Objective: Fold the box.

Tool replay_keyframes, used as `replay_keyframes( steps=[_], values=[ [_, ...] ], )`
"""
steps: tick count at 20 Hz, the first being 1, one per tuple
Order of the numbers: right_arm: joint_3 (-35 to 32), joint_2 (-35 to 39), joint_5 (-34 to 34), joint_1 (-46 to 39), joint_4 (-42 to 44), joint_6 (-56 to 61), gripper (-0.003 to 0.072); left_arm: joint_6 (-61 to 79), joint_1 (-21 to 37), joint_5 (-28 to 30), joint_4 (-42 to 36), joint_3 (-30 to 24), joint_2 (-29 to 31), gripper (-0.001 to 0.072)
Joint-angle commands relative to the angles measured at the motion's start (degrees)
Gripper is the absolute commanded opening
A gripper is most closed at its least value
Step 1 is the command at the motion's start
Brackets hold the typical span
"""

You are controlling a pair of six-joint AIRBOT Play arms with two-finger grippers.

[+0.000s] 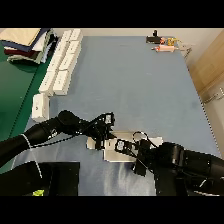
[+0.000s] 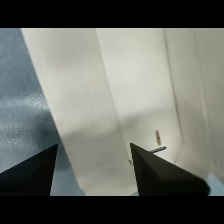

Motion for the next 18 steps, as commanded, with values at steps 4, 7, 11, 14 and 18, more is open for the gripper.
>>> replay_keyframes(
  steps=[4, 7, 11, 14, 18],
  values=[
    [0.09, 2.97, -0.24, 0.13, -5.31, 7.48, 0.0710, 0.00, 0.00, 0.00, 0.00, -0.02, -0.02, 0.0013],
    [0.07, 8.09, -3.45, 0.11, -5.79, 10.21, 0.0699, 0.00, 0.00, 0.00, 0.00, -0.02, -0.02, 0.0013],
    [0.07, 11.10, -7.08, 0.11, -12.52, 22.45, 0.0698, 0.02, 0.00, 0.00, 0.00, -0.02, -0.02, 0.0013],
    [0.07, 11.08, -8.94, 0.04, -14.47, 23.74, 0.0715, 0.02, 0.00, 0.00, 0.00, -0.02, -0.02, 0.0013],
    [0.07, 11.19, -8.81, 0.07, -15.87, 23.43, 0.0720, 0.02, 0.00, 0.00, 0.00, -0.02, -0.02, 0.0013]
  ],
)
